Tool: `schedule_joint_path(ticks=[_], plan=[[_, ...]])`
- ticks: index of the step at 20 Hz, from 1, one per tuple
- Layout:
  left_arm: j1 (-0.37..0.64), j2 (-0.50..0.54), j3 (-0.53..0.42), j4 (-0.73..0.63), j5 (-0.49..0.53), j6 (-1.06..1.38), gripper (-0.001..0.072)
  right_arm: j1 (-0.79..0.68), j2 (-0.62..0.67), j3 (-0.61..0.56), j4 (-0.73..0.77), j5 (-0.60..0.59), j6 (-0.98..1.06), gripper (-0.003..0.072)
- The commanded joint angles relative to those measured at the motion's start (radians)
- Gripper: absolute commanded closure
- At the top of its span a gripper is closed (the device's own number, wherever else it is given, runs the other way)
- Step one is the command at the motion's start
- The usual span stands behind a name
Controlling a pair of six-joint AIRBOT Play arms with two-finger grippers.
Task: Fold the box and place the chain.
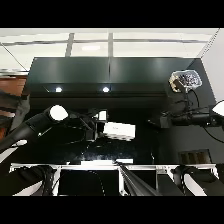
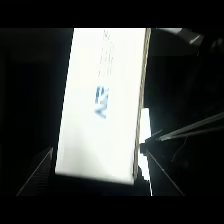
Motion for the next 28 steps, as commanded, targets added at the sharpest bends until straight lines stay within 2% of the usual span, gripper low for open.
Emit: schedule_joint_path(ticks=[1, 4, 8, 23, 28], plan=[[-0.085, -0.026, 0.079, 0.006, 0.022, -0.102, -0.0001, -0.035, 0.017, -0.003, -0.015, -0.02, 0.01, 0.0674], [-0.121, -0.121, 0.146, 0.045, 0.037, -0.209, -0.0002, -0.035, 0.017, -0.003, -0.016, -0.023, 0.01, 0.0674], [-0.119, -0.197, 0.188, 0.071, -0.003, -0.257, -0.0002, -0.035, 0.017, -0.003, -0.017, -0.023, 0.01, 0.0674], [-0.122, -0.2, 0.188, 0.072, -0.038, -0.239, -0.0002, -0.035, 0.017, -0.003, -0.019, -0.026, 0.01, 0.0674], [-0.221, -0.282, 0.187, 0.159, 0.12, -0.231, -0.0003, -0.035, 0.017, -0.003, -0.019, -0.05, 0.014, 0.0674]])
